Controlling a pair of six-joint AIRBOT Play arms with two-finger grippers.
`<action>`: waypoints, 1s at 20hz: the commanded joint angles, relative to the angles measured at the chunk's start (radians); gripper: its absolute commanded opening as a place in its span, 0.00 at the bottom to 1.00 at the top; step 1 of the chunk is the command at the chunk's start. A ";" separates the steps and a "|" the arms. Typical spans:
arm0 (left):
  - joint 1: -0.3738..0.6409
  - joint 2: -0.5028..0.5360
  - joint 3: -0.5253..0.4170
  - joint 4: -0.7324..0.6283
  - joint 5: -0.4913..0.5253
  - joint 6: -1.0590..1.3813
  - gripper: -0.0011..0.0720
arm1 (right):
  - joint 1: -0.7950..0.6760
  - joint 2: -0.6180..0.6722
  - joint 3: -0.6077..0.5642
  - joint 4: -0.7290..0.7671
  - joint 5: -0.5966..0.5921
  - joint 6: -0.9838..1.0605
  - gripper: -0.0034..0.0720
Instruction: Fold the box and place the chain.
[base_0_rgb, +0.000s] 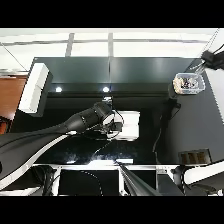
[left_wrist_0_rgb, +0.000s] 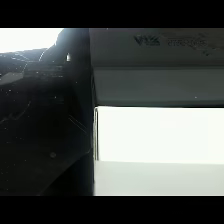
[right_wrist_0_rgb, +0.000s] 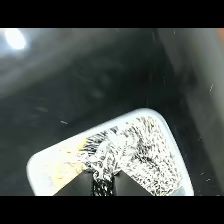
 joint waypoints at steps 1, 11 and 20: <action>0.000 0.000 0.000 0.001 0.000 0.000 0.05 | 0.000 0.171 0.017 0.069 -0.005 -0.095 0.06; 0.000 0.000 0.000 0.001 0.000 0.000 0.05 | 0.001 0.526 0.017 0.391 -0.075 -0.212 0.05; 0.000 0.000 0.000 0.001 0.000 0.000 0.05 | 0.084 0.634 0.017 0.729 0.109 -0.329 0.06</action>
